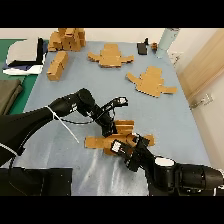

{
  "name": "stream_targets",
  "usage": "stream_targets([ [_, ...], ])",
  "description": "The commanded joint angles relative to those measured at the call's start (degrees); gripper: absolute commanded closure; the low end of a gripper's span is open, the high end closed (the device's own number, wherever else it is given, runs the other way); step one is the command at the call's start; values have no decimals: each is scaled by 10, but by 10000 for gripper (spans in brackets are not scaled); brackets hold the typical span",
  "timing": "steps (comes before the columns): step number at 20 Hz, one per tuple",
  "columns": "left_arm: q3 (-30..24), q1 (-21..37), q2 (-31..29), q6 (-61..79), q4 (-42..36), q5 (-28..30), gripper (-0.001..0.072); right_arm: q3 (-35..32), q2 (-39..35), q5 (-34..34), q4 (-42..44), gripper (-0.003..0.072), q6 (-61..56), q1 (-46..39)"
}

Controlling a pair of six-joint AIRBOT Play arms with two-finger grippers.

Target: Fold the box.

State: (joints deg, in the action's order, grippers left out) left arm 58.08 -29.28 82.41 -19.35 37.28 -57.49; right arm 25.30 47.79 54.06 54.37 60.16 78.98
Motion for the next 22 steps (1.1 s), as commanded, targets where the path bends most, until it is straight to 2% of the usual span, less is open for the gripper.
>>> stream_targets([
  [1, 0, 0, 0, 0, 0, 1, 697, -1, -11, 9, -9, -33, -1, -32],
  [3, 0, 0, 0, 0, 0, 0, 697, -9, -23, 8, -12, -33, 38, -56],
  [7, 0, 0, 0, 0, 0, 1, 697, -40, -71, -43, -10, -32, 102, -101],
  [11, 0, 0, 0, 0, 0, 1, 697, -69, -103, -141, 65, -32, 250, -178],
  [14, 0, 0, 0, 0, 0, 1, 697, -69, -85, -213, 210, -32, 438, -271],
  [17, 0, 0, 0, 0, 0, 1, 697, -62, -64, -229, 474, -32, 742, -380],
  [19, 0, 0, 0, 0, 0, 0, 697, -47, -41, -181, 624, -32, 932, -450],
  [22, 0, 0, 0, 0, 0, 1, 697, -5, 22, -61, 699, -32, 1054, -537],
])
